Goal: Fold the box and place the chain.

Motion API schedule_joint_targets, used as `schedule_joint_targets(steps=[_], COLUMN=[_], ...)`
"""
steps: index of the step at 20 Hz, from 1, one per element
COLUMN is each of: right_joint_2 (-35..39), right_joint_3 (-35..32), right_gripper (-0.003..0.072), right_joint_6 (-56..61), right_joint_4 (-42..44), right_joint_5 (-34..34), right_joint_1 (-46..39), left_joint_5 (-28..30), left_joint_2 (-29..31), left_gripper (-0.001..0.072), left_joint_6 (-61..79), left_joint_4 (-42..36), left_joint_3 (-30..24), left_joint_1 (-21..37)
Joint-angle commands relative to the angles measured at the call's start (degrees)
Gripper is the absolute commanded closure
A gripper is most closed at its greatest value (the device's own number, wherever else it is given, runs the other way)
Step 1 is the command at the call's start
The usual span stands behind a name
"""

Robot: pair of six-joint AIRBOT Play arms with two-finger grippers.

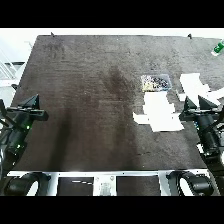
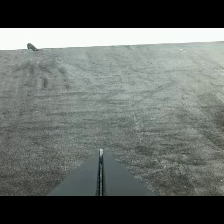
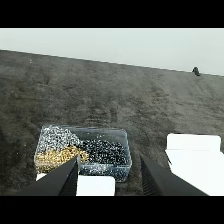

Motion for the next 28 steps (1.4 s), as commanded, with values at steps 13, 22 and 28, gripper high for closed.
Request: schedule_joint_targets(steps=[13, 22, 28], right_joint_2=[-15.15, -55.08, -62.53], right_joint_3=[10.6, 40.11, 54.84], right_gripper=[0.0203, 0.0182, 0.0148], right_joint_6=[6.95, 51.19, 57.07], right_joint_4=[0.13, -40.41, -63.67], right_joint_5=[-0.55, 59.45, 74.27], right_joint_1=[-3.63, -39.74, -44.57], left_joint_5=[0.0, 0.0, 0.0], left_joint_2=[0.04, 0.04, 0.04], left_gripper=[0.0691, 0.0691, 0.069], left_joint_6=[0.0, 0.0, 0.0], left_joint_4=[0.0, 0.0, 0.02], left_joint_3=[-0.02, -0.02, -0.02], left_joint_1=[0.0, 0.0, 0.0])
